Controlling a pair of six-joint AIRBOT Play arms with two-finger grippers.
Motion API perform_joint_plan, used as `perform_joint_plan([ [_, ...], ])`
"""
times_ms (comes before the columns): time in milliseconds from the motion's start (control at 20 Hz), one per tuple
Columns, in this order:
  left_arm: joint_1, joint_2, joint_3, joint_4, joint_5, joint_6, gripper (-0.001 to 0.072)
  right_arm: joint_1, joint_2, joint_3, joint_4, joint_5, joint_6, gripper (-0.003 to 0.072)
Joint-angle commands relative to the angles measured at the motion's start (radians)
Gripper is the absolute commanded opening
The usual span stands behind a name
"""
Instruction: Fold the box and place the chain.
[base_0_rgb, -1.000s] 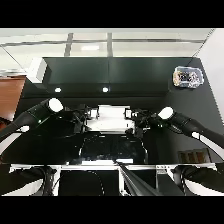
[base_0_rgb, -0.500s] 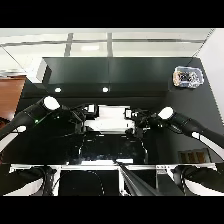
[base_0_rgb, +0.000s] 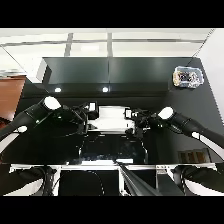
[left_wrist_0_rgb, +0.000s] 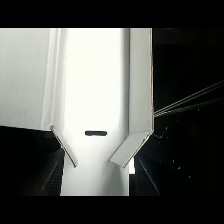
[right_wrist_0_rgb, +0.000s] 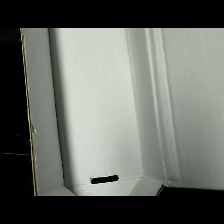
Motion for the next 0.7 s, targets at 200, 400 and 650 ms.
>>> perform_joint_plan([
  [200,-0.017,-0.032,0.000,-0.047,0.013,0.000,0.0261,0.001,-0.001,0.000,0.000,0.000,0.000,0.0239],
  [400,-0.043,-0.068,0.000,-0.153,0.028,0.000,0.0230,0.001,-0.001,0.000,0.000,0.000,0.000,0.0239],
  [650,-0.056,-0.105,0.000,-0.229,0.070,0.000,0.0226,0.001,-0.001,0.000,0.000,0.000,0.000,0.0239],
])
